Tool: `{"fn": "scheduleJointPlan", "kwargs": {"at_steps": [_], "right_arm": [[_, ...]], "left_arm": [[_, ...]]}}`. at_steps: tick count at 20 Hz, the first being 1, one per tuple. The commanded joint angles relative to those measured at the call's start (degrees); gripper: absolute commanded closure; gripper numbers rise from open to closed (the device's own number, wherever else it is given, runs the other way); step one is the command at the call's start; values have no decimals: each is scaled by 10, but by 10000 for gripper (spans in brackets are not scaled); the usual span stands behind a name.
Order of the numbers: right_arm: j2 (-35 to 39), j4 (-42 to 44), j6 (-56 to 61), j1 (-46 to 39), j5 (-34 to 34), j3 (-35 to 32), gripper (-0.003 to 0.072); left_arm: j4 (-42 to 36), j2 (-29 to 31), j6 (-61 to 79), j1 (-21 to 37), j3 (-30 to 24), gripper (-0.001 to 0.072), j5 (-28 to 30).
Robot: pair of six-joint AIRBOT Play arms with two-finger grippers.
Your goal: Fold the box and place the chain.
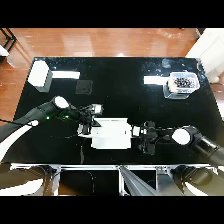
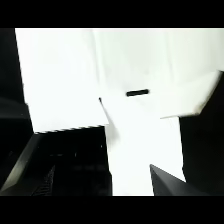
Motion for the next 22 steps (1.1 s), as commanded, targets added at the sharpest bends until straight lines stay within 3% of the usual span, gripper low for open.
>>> {"fn": "scheduleJointPlan", "kwargs": {"at_steps": [1, 22], "right_arm": [[-27, 14, -38, 23, -9, -1, -12], [-55, 107, -39, 107, -110, 3, -11]], "left_arm": [[5, -2, -1, -5, 1, 689, 2], [5, -2, -1, -5, 1, 691, 21]]}}
